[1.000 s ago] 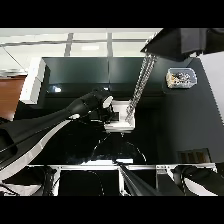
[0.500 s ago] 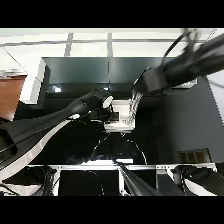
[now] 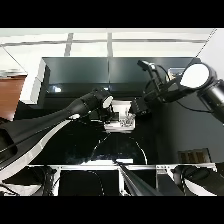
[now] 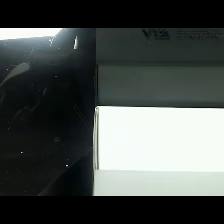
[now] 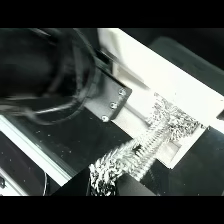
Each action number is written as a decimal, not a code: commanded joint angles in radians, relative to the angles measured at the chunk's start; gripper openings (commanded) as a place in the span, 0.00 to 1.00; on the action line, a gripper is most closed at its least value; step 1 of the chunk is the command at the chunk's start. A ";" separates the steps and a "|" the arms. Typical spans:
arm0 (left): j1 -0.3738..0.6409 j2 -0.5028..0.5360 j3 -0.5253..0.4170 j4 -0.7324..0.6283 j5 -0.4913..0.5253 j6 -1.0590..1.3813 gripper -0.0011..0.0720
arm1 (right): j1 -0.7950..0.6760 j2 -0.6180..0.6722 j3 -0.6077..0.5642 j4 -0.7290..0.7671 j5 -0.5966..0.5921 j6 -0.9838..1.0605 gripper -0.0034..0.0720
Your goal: Fold the box and place the chain.
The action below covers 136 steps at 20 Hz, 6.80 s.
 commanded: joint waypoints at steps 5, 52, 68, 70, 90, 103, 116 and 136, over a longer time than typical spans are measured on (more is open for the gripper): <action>0.000 -0.001 0.000 0.000 0.000 0.000 0.05 | 0.002 0.000 -0.052 0.000 -0.069 0.015 0.07; 0.374 0.510 -0.646 -0.714 0.333 2.370 1.00 | -0.287 0.099 -0.050 -0.073 0.075 -0.039 0.54; 0.419 0.262 -0.560 -0.915 0.399 2.565 0.99 | -0.287 0.099 -0.050 -0.069 0.065 -0.038 0.54; 0.412 0.257 -0.560 -0.915 0.397 2.565 0.99 | -0.287 0.099 -0.050 -0.069 0.062 -0.038 0.54; 0.355 0.243 -0.554 -0.887 0.372 2.556 0.99 | -0.287 0.099 -0.050 -0.072 0.029 -0.042 0.54; 0.333 0.243 -0.554 -0.945 0.419 2.537 0.99 | -0.286 0.099 -0.050 -0.071 -0.040 -0.042 0.54; 0.304 0.243 -0.553 -0.947 0.480 2.527 0.40 | -0.249 -0.042 -0.111 -0.039 -0.333 -0.163 0.98; 0.307 0.243 -0.553 -0.946 0.484 2.525 0.40 | -0.086 -0.139 -0.203 0.154 -0.130 -1.183 0.98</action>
